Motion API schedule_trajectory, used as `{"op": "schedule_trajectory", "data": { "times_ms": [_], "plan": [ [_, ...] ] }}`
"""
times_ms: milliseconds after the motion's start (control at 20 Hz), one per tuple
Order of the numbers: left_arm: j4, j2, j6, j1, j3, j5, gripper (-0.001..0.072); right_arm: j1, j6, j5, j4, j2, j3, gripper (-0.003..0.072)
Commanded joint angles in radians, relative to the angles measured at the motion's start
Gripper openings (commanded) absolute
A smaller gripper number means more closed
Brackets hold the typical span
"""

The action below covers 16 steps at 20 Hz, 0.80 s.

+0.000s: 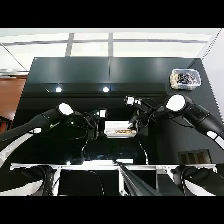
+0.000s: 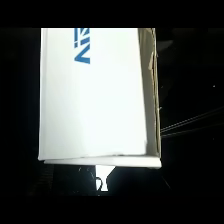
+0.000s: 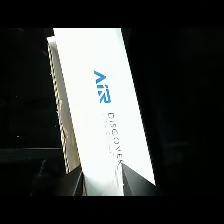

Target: Fold the box and place the chain.

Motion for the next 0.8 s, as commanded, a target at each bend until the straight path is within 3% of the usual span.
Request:
{"op": "schedule_trajectory", "data": {
  "times_ms": [0,750],
  "plan": [
    [0.001,-0.001,0.000,-0.001,0.001,0.000,0.0364,0.000,0.006,0.005,-0.006,0.000,0.000,0.0378],
    [0.001,-0.001,0.000,-0.001,0.001,0.000,0.0364,0.018,0.011,0.019,-0.005,-0.007,0.000,0.0377]
  ]
}}
